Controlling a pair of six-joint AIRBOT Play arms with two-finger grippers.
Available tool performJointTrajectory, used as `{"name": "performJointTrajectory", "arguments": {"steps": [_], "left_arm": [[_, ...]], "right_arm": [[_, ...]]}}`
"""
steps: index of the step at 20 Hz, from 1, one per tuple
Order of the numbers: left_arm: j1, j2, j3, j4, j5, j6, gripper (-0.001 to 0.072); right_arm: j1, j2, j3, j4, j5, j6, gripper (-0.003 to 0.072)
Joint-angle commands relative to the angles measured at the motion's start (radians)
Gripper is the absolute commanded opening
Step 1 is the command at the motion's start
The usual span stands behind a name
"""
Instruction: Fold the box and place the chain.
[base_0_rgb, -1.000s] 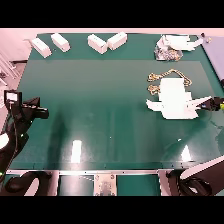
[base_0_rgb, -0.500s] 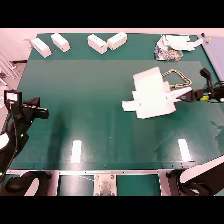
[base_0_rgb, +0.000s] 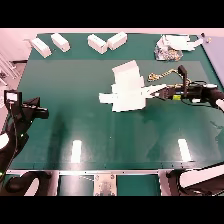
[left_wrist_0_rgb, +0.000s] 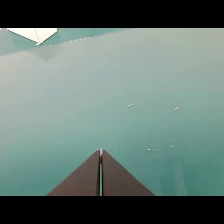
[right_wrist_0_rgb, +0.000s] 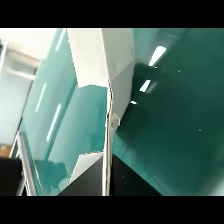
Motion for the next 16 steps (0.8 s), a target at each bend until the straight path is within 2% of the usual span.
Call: {"name": "performJointTrajectory", "arguments": {"steps": [1, 5, 16], "left_arm": [[0.0, -0.001, 0.001, 0.0, 0.0, 0.0, 0.0021], [0.0, -0.001, 0.001, 0.0, 0.0, 0.0, 0.0021], [0.0, -0.001, 0.001, 0.0, 0.0, 0.0, 0.0021]], "right_arm": [[0.124, 0.097, -0.11, 0.024, -0.25, 0.115, 0.0009], [0.264, 0.102, -0.11, -0.035, -0.456, 0.186, 0.0009], [0.334, 0.047, -0.106, -0.046, -0.589, 0.182, 0.0009]]}}
